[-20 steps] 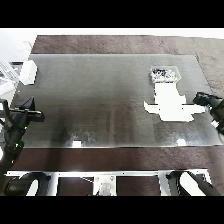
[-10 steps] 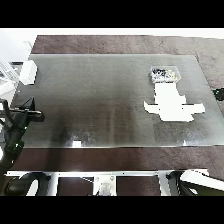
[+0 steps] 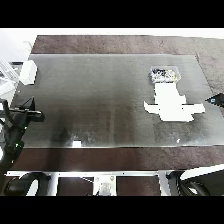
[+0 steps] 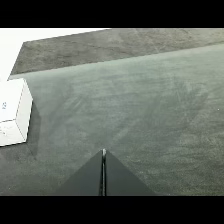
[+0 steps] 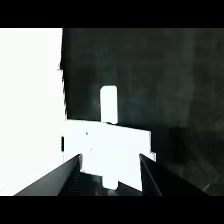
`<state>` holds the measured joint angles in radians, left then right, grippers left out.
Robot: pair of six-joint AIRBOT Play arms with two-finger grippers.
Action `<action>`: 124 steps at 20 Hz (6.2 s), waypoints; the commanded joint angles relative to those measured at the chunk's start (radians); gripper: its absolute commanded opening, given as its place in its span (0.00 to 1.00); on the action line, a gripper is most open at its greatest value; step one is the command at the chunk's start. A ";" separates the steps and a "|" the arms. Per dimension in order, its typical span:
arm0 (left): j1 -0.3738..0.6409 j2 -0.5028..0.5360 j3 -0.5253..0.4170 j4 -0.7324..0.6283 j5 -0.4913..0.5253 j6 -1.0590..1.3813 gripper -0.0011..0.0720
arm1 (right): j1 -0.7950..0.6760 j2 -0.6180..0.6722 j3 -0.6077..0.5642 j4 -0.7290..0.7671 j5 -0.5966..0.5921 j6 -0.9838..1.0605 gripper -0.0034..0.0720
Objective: Fold the box and place the chain.
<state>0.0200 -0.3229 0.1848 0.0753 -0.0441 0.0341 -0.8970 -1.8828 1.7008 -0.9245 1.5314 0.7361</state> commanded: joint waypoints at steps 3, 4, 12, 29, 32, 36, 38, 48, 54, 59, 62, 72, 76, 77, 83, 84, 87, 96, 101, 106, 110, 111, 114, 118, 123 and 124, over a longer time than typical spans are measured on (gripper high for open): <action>0.000 0.001 0.000 0.000 0.000 0.000 0.04 | -0.003 -0.124 0.173 -0.084 0.151 0.011 0.64; 0.000 0.001 0.000 0.000 0.000 0.000 0.04 | -0.003 -0.124 0.181 -0.132 0.148 0.002 0.64; 0.000 0.001 0.000 0.000 0.000 0.000 0.04 | 0.019 -0.159 0.182 -0.121 0.135 -0.040 0.64; 0.000 0.001 0.000 0.000 0.000 0.000 0.04 | 0.073 -0.234 0.170 0.016 0.301 -0.060 0.36; 0.000 0.001 0.000 0.000 0.000 0.000 0.04 | 0.079 -0.213 0.130 0.028 0.313 -0.053 0.05; 0.000 0.001 0.000 0.000 0.000 0.000 0.04 | 0.094 -0.097 -0.002 0.055 0.311 -0.066 0.05; 0.000 0.001 0.000 0.000 0.000 0.000 0.04 | 0.097 -0.034 -0.102 0.149 0.310 -0.076 0.05; 0.000 0.001 0.000 0.000 0.000 0.000 0.04 | 0.475 0.121 -0.479 0.441 -0.060 -0.178 0.05; 0.000 0.001 0.000 0.000 0.000 0.000 0.04 | 0.759 0.120 -0.481 0.533 -0.262 -0.163 0.05; 0.000 0.001 0.000 0.000 0.000 0.000 0.04 | 0.836 0.113 -0.480 0.535 -0.454 -0.019 0.05; 0.000 0.001 0.001 0.000 -0.001 0.000 0.04 | 0.842 0.111 -0.480 0.534 -0.497 0.045 0.04; 0.000 0.001 0.002 0.000 -0.118 0.000 0.78 | 0.864 0.108 -0.481 0.494 -0.519 0.049 0.05; 0.000 0.001 0.002 -0.004 -0.175 0.000 0.58 | 0.865 0.108 -0.480 0.494 -0.518 0.031 0.05; 0.000 0.001 0.002 -0.004 -0.179 0.000 0.58 | 0.864 0.108 -0.480 0.494 -0.518 0.031 0.05; 0.000 0.001 0.002 -0.027 -0.280 -0.034 0.58 | 0.864 0.108 -0.457 0.494 -0.518 0.031 0.05; 0.000 0.000 0.002 -0.027 -0.279 -0.034 0.58 | 0.865 0.108 -0.456 0.494 -0.517 0.031 0.05; 0.000 -0.023 0.010 -0.059 -0.279 -0.073 0.58 | 0.866 0.108 -0.456 0.494 -0.518 0.043 0.05; 0.000 -0.752 0.478 -0.024 -0.510 -0.087 0.58 | 0.870 0.107 -0.456 0.493 -0.510 0.040 0.05; 0.000 -1.209 0.875 0.282 -0.808 -0.406 0.58 | 0.879 0.107 -0.456 0.460 -0.502 0.039 0.05; -0.005 -1.345 1.013 0.329 -0.851 -0.461 0.58 | 0.879 0.107 -0.453 0.460 -0.503 0.039 0.05; -0.028 -1.345 1.092 0.467 -0.756 -0.491 0.58 | 0.879 0.107 -0.447 0.460 -0.503 0.039 0.05; -0.035 -1.345 1.116 0.481 -0.750 -0.497 0.58 | 0.879 0.107 -0.447 0.460 -0.503 0.039 0.05; -0.039 -1.373 1.212 0.503 -0.769 -0.515 0.59 | 0.879 0.107 -0.447 0.460 -0.503 0.039 0.05; -0.039 -1.515 1.406 0.532 -0.915 -0.613 0.59 | 0.879 0.107 -0.447 0.460 -0.503 0.039 0.05; -0.053 -1.693 1.623 0.546 -1.054 -0.706 0.60 | 0.879 0.107 -0.447 0.460 -0.503 0.039 0.05; -0.065 -1.712 1.650 0.555 -1.061 -0.715 0.60 | 0.879 0.107 -0.447 0.460 -0.503 0.039 0.05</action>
<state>-0.0292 -1.9572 1.7321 0.6102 -1.0306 -0.6250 -0.0189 -1.7752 1.2526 -0.4652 1.0283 0.7746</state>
